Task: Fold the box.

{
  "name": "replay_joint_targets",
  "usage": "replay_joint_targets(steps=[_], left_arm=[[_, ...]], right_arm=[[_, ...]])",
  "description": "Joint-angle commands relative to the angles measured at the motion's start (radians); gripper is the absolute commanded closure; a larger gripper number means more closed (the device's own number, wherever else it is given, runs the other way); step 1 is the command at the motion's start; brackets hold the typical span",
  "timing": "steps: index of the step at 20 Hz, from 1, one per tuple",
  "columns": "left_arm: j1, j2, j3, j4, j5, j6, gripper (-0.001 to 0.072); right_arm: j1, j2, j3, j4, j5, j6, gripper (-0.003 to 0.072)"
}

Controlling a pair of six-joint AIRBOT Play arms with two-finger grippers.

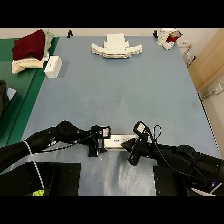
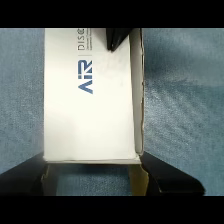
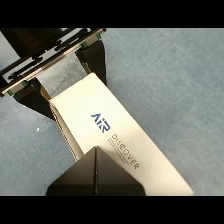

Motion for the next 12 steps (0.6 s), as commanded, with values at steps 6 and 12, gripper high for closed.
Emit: replay_joint_targets(steps=[6,12], left_arm=[[0.0,0.001,0.001,0.0,0.0,0.0,0.0192],[0.0,0.001,0.001,0.0,0.0,0.0,0.0192]], right_arm=[[0.001,0.039,0.042,-0.009,0.013,-0.123,0.0666],[-0.021,0.04,0.095,-0.037,-0.043,-0.095,0.0667]])
